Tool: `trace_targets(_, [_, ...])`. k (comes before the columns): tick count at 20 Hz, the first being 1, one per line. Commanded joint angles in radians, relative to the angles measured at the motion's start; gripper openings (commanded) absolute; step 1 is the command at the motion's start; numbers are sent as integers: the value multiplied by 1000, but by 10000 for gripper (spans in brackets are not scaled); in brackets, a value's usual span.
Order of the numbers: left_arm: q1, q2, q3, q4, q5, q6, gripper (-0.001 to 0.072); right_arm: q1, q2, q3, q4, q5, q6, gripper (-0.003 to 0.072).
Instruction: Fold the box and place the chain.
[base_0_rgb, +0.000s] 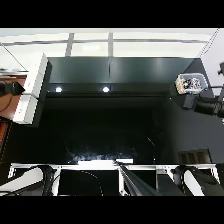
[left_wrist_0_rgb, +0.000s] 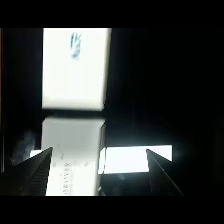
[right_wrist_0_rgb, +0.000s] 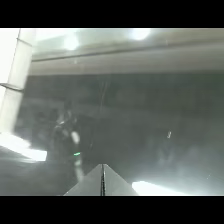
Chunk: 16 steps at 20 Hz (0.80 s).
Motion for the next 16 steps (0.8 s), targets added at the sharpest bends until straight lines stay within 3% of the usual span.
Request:
trace_targets(1, [-40, 95, 71, -78, -86, -118, 365, 152, 1, 156, -321, -35, 171, 5])
trace_targets(2, [-54, 123, 71, -88, -120, -120, 50, 182, 6, 183, -410, -5, 229, 5])
trace_targets(3, [-72, 153, 61, -111, -150, -124, 22, 203, 25, 186, -466, -1, 256, 4])
trace_targets(6, [-178, 300, -69, -185, -103, -122, 20, 240, 127, 131, -615, -92, 301, 4])
trace_targets(9, [-359, 532, -336, -187, 112, -87, 22, 241, 253, -22, -623, -311, 309, 5])
trace_targets(12, [-507, 710, -583, -181, 285, -29, 23, 240, 264, -150, -629, -412, 309, 6])
trace_targets(14, [-530, 761, -656, -181, 304, -53, 24, 239, 264, -189, -646, -415, 309, 3])
trace_targets(16, [-529, 773, -670, -179, 303, -52, 24, 240, 265, -190, -640, -381, 309, 2])
